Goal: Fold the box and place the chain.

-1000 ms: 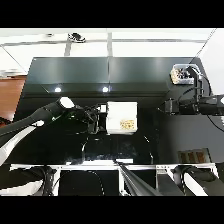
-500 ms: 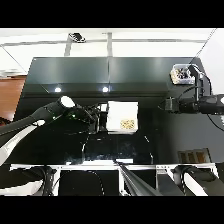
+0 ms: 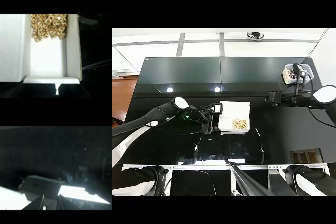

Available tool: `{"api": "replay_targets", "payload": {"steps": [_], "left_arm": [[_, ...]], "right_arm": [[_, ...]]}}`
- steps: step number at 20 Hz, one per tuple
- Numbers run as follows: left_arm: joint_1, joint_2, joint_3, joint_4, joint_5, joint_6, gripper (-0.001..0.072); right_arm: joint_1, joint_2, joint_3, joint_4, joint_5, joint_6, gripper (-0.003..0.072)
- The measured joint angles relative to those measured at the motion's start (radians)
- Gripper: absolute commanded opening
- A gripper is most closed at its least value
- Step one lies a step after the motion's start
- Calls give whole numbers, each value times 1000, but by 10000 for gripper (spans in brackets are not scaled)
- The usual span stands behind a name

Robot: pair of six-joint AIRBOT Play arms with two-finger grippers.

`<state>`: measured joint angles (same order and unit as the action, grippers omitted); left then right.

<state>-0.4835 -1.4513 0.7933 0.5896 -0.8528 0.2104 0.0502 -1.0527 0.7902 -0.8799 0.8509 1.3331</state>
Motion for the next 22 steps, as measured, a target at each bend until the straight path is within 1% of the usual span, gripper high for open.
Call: {"api": "replay_targets", "payload": {"steps": [1, 2, 6, 9, 11, 12, 15, 16, 19, 22], "left_arm": [[-1, 0, 0, 0, 3, 0, 447], [-2, 0, 0, -2, 4, -1, 335], [-4, 0, 0, -2, 6, -3, 332], [-5, 0, 0, -3, 8, -4, 332], [-5, 0, 0, -3, 9, -5, 332], [-5, 0, 0, -3, 9, -5, 332], [-5, 0, 0, -3, 9, -5, 332], [-5, 0, 0, -3, 10, -5, 332], [-5, 0, 0, -3, 11, -5, 332], [-5, 0, 0, -3, 12, -5, 333]], "right_arm": [[19, -26, 1, 10, -32, 0, 497], [35, -49, 2, 18, -62, 1, 646], [91, -134, 36, 45, -146, -12, 644], [134, -174, 64, 54, -142, -76, 641], [161, -185, 73, 56, -93, -178, 544], [171, -184, 76, 58, -58, -249, 544], [186, -156, 80, 60, 66, -463, 589], [191, -144, 81, 56, 101, -513, 647], [218, -124, 79, 54, 168, -626, 644], [261, -121, 64, 53, 199, -772, 643]]}}
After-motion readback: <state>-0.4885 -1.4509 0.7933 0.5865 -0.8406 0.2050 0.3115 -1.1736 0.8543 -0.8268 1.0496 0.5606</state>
